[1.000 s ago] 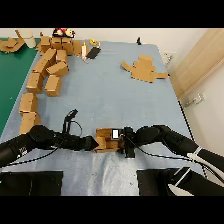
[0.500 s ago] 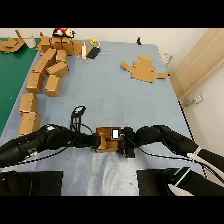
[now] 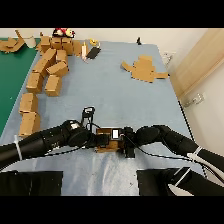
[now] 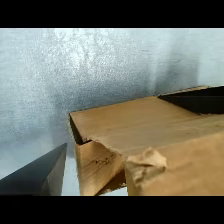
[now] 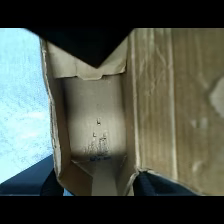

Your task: Fold the box.

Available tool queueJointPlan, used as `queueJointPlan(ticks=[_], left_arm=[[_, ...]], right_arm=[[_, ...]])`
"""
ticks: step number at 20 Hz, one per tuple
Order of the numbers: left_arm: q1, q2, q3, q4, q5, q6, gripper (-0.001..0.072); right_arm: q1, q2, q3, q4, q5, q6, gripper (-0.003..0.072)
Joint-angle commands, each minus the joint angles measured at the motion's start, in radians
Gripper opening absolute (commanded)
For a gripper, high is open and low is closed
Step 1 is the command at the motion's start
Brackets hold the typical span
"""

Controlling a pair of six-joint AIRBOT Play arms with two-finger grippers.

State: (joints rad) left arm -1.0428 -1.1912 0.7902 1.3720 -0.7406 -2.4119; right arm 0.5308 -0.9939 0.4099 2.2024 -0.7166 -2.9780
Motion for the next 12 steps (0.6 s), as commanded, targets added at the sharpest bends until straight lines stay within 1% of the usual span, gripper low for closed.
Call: queueJointPlan(ticks=[1,4,8,12], left_arm=[[-0.038,-0.043,0.044,0.030,-0.061,-0.094,0.0521],[-0.062,-0.087,0.090,0.086,-0.118,-0.183,0.0521],[-0.067,-0.170,0.190,0.141,-0.249,-0.188,0.0522],[-0.067,-0.201,0.201,0.142,-0.263,-0.200,0.0521]], right_arm=[[0.000,0.000,0.000,0.000,0.000,0.000,0.0473],[0.000,0.000,0.000,0.000,0.000,0.000,0.0473],[0.000,0.000,0.000,0.000,0.000,0.000,0.0474],[0.000,0.000,0.000,0.000,0.000,0.000,0.0473]])
